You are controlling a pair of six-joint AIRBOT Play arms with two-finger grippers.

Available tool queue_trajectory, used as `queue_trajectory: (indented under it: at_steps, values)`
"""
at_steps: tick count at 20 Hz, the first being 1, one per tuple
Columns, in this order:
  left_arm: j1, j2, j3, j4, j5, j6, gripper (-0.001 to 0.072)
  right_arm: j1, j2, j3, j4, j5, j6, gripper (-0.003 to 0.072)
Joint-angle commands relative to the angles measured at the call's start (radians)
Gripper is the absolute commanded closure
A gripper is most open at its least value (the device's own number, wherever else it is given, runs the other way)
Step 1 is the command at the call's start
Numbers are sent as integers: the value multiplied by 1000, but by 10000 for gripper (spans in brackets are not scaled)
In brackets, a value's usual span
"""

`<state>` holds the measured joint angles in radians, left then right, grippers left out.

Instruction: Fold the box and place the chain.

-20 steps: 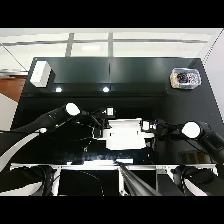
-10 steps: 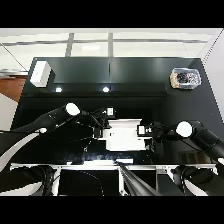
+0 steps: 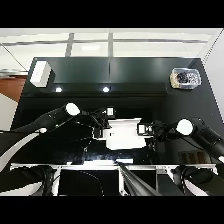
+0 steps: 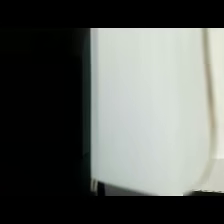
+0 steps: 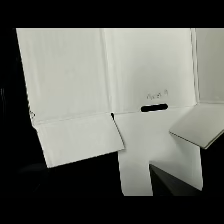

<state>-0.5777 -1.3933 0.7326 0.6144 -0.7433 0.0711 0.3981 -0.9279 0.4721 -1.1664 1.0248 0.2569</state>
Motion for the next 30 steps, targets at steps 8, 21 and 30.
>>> queue_trajectory:
  at_steps: [8, 21, 30]
  values:
    - [0, 0, 0, -1, -1, 0, 677, 17, -9, -40, 196, -68, -96, -12]
    - [-1, 0, 0, -1, -2, 0, 677, 35, 9, 4, 182, -88, 28, -11]
    - [-1, 1, 0, 0, -2, 0, 678, 35, 9, 14, 183, -275, 57, -11]
